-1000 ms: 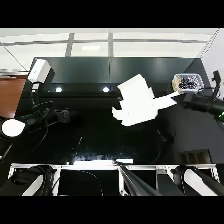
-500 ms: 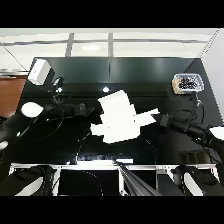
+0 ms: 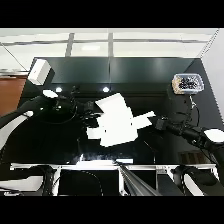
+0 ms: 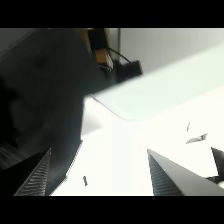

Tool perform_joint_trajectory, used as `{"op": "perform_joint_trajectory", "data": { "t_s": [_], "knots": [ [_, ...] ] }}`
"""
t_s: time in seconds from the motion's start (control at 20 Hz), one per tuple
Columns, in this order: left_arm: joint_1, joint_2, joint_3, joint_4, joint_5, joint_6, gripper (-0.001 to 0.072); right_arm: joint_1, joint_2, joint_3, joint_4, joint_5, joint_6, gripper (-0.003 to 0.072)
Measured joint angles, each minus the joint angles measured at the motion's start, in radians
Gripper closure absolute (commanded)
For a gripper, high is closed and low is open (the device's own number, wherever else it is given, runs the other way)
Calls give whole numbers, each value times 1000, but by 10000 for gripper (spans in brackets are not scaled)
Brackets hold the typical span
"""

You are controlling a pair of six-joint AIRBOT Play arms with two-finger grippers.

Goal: Fold the box and place the chain.

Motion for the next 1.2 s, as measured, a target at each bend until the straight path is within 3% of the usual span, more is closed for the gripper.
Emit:
{"op": "perform_joint_trajectory", "data": {
  "t_s": [0.1,0.15,0.2,0.35,0.4,0.5,0.55,0.65,0.7,0.75,0.85,0.9,1.05,1.2],
  "knots": [
    [-8,-61,25,-55,-78,75,3,2,0,0,0,0,0,675],
    [-14,-89,38,-82,-113,119,35,2,0,-1,0,1,0,675],
    [-21,-114,51,-97,-146,159,123,3,0,0,-1,0,0,675],
    [-38,-165,94,-111,-242,280,230,3,0,-1,-1,1,0,675],
    [-41,-174,108,-101,-269,309,233,3,0,-1,-1,1,0,675],
    [-45,-186,135,-55,-308,351,470,3,0,0,-2,2,0,675],
    [-47,-189,146,-32,-320,369,550,3,0,0,-3,2,0,675],
    [-48,-193,163,3,-354,415,677,3,0,-1,-8,3,0,674],
    [-49,-194,169,9,-375,440,686,3,0,-1,-15,4,0,672],
    [-50,-195,175,14,-394,463,686,3,0,-1,-26,5,0,605],
    [-53,-195,182,40,-403,489,689,3,0,-1,-60,0,0,86],
    [-58,-192,185,40,-412,499,690,3,0,0,-86,-2,5,47],
    [-88,-157,187,88,-402,506,690,-10,0,36,-187,8,9,48],
    [-151,-58,171,135,-333,514,688,-24,0,118,-338,70,11,48]
  ]
}}
